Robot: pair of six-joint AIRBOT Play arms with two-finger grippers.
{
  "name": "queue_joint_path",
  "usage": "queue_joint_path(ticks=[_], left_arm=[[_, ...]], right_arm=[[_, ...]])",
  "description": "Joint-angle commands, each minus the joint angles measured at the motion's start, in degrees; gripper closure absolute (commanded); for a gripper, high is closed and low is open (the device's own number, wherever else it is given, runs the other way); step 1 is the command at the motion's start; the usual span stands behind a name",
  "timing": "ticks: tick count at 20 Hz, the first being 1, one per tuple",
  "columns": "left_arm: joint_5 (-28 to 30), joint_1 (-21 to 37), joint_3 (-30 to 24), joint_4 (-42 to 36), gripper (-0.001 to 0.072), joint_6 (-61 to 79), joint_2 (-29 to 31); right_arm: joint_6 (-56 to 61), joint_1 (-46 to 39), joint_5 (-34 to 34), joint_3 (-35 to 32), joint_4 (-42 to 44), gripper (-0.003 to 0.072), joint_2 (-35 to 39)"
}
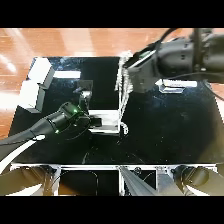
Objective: Fold the box and place the chain.
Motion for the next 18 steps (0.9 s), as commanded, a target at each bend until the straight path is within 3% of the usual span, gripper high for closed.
queue_joint_path(ticks=[1, 4, 11, 14, 18], left_arm=[[0.02, -0.02, -0.02, 0.02, 0.0683, 0.0, 0.0], [-0.07, -0.02, -0.02, 0.02, 0.0683, 0.0, 0.0], [-0.17, -0.02, -0.02, 0.04, 0.0683, 0.0, 0.0], [-0.17, -0.02, -0.02, 0.04, 0.0683, 0.0, 0.0], [-0.17, -0.02, -0.02, 0.04, 0.0683, 0.0, 0.0]], right_arm=[[2.84, -0.81, 7.13, 0.0, -5.55, 0.0663, 2.36], [2.49, -0.76, 10.64, -0.02, -0.26, 0.0664, 2.47], [0.39, -0.76, 6.12, -0.02, 10.6, 0.0664, 1.46], [-2.69, -0.76, 4.66, -0.02, 16.94, 0.0664, -1.97], [-5.55, -0.76, 0.94, -0.02, 18.47, 0.0664, -7.54]])
